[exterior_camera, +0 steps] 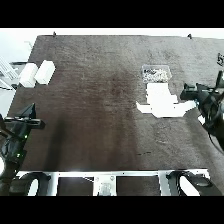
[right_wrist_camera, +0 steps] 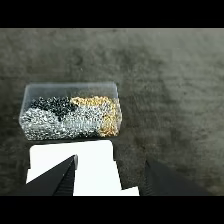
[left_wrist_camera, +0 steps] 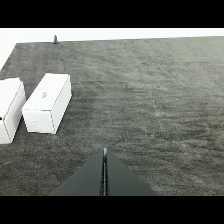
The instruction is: Fold the box and place the chain.
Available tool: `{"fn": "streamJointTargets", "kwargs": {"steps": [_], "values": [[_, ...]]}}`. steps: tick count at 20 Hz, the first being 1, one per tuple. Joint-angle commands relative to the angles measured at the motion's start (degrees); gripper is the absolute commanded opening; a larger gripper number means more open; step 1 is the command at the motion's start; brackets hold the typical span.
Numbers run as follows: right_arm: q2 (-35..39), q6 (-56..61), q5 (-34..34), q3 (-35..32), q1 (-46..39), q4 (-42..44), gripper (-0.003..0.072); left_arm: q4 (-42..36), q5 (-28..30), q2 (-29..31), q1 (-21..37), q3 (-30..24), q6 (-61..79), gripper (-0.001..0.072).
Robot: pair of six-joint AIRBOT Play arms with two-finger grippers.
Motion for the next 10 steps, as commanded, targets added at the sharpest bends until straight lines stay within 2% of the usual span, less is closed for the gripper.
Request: {"fn": "streamJointTargets", "kwargs": {"steps": [1, 3, 6, 8, 10], "values": [[-14.36, 6.71, 11.76, 9.07, -6.43, -2.95, 0.0479, 0.02, 0.0, 0.02, 0.02, 0.04, 0.0, 0.0021], [-19.37, 19.26, 21.64, 12.79, -10.97, -14.78, 0.0479, 0.02, 0.0, 0.02, 0.02, 0.04, 0.0, 0.0021], [-26.1, 43.95, 36.63, 19.63, -18.38, -40.41, 0.0479, 0.02, 0.0, 0.02, 0.04, 0.04, 0.0, 0.0022], [-28.52, 54.36, 42.18, 24.06, -22.75, -54.14, 0.0482, 0.02, 0.0, 0.02, 0.04, 0.04, 0.0, 0.0021], [-28.72, 58.84, 44.13, 27.93, -26.51, -61.02, 0.0515, 0.0, 0.0, 0.02, 0.02, 0.04, 0.0, 0.0022]]}}
